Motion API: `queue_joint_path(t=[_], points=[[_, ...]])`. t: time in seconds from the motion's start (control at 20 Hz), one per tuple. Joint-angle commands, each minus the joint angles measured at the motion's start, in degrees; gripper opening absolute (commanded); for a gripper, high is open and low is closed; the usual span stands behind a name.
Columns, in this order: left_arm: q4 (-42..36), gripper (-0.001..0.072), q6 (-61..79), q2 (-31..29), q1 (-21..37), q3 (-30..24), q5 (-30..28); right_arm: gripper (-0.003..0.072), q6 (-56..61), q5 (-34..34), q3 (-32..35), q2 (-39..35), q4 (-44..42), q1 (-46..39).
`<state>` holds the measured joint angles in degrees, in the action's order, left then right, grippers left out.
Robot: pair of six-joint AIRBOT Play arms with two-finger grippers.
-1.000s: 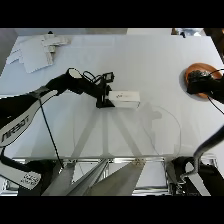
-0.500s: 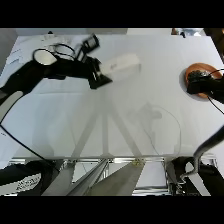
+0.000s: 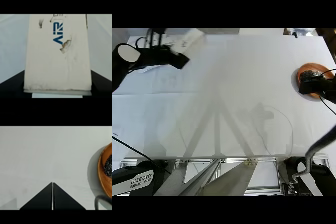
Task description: Fold the box and place the chain.
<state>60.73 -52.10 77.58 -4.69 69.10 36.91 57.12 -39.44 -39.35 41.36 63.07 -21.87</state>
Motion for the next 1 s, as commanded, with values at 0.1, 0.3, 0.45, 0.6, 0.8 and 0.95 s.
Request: queue_joint_path(t=[0.1,0.3,0.45,0.6,0.8,0.95], points=[[10.8,0.0007,-19.1,5.4,5.5,0.0,-6.3,0.0015,0.0,0.0,0.0,0.0,0.0,0.0],[12.7,0.0007,-26.0,13.7,4.6,-1.0,-9.6,0.0015,0.0,0.0,0.0,0.0,0.0,0.0],[14.5,0.0008,-26.6,18.5,4.2,-2.1,-10.7,0.0015,0.0,0.0,0.0,0.0,0.0,0.0],[14.8,0.0099,-26.4,22.0,4.3,-2.2,-8.4,0.0015,0.0,0.0,0.0,0.0,0.0,0.0],[14.8,0.0699,-26.3,21.8,4.3,-2.2,-8.0,0.0015,0.0,0.0,0.0,0.0,0.0,0.0],[14.8,0.0701,-24.8,18.6,4.2,-2.2,-7.5,0.0015,0.0,0.0,0.0,0.0,0.0,0.0]])
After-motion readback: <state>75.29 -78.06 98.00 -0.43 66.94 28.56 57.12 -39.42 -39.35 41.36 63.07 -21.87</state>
